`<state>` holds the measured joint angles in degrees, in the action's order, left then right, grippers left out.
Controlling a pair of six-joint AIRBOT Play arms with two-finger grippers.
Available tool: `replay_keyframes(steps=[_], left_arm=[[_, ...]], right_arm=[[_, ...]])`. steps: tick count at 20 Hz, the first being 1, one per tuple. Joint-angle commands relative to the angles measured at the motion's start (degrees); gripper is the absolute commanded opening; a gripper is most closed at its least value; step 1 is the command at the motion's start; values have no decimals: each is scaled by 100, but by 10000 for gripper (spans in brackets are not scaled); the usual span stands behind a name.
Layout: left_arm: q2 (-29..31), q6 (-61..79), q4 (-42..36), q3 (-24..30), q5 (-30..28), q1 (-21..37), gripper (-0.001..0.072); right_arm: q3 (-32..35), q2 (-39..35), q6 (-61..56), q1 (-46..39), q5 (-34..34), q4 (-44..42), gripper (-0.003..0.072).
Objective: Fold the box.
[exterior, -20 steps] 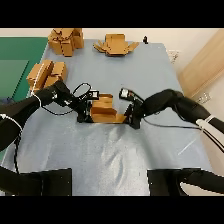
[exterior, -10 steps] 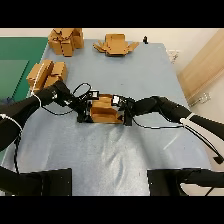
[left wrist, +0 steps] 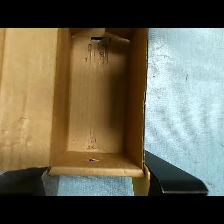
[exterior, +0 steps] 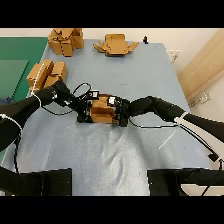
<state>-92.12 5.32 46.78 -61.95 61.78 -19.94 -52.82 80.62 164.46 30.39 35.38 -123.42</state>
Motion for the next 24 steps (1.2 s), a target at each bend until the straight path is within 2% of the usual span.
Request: replay_keyframes(steps=[1, 3, 14, 15, 16, 19, 24], left_arm=[[2, -2, -7, -7, -26, 4, 16], [2, -2, -4, -7, -24, 4, 16], [2, -2, -4, -7, -26, 4, 16], [0, -2, -4, -7, -26, 4, 16], [2, -2, -4, -7, -24, 4, 16], [2, -2, -2, -7, -28, 4, 16], [2, 0, -2, -7, -31, 4, 16]], right_arm=[[-20, 39, 15, 142, -66, -90, 196], [-20, 76, 13, 190, -192, -94, 88], [-20, 83, 2, 236, -387, -168, 87], [-20, 26, -92, 208, -387, -140, 80], [-20, -52, -142, 197, -372, -85, 17], [-20, -433, -221, 195, -234, 243, 16], [-20, -887, -1016, -63, 236, 1080, 39]])
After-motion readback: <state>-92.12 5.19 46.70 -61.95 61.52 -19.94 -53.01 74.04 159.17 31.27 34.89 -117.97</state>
